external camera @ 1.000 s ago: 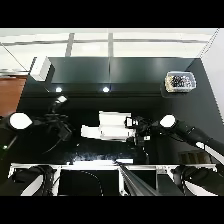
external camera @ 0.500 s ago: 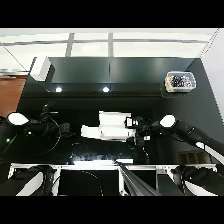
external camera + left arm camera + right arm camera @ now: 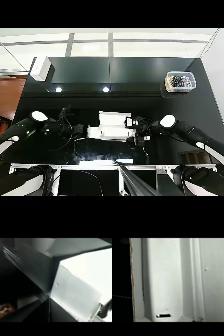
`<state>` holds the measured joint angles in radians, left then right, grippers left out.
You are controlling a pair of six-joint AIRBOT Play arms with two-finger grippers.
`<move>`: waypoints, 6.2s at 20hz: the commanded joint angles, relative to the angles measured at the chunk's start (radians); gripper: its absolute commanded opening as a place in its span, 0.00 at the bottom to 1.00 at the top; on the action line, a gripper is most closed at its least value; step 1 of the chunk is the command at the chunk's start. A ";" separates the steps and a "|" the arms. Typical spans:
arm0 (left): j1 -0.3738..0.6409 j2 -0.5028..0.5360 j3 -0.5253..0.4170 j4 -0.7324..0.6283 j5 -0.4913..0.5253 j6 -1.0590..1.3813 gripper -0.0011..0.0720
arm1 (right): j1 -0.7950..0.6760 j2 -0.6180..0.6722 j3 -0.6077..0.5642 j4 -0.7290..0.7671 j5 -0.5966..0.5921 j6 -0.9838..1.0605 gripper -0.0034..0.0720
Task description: Fold the box and place the chain.
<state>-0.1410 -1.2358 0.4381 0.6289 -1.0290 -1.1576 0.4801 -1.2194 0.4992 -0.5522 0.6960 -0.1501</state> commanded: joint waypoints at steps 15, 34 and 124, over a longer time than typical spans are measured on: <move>0.066 -0.023 0.055 0.056 -0.049 0.054 0.05 | 0.000 0.000 0.000 0.001 -0.001 0.000 0.36; -0.069 -0.091 0.054 -0.039 0.084 0.116 0.05 | 0.000 0.000 0.000 0.001 -0.001 0.000 0.35; -0.753 -0.234 0.595 0.877 -0.074 -1.229 0.39 | 0.000 0.000 0.000 0.001 -0.001 0.000 0.35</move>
<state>-0.8913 -1.4536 1.0325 1.5318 -1.1118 -2.3859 0.4801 -1.2198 0.4988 -0.5522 0.6952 -0.1505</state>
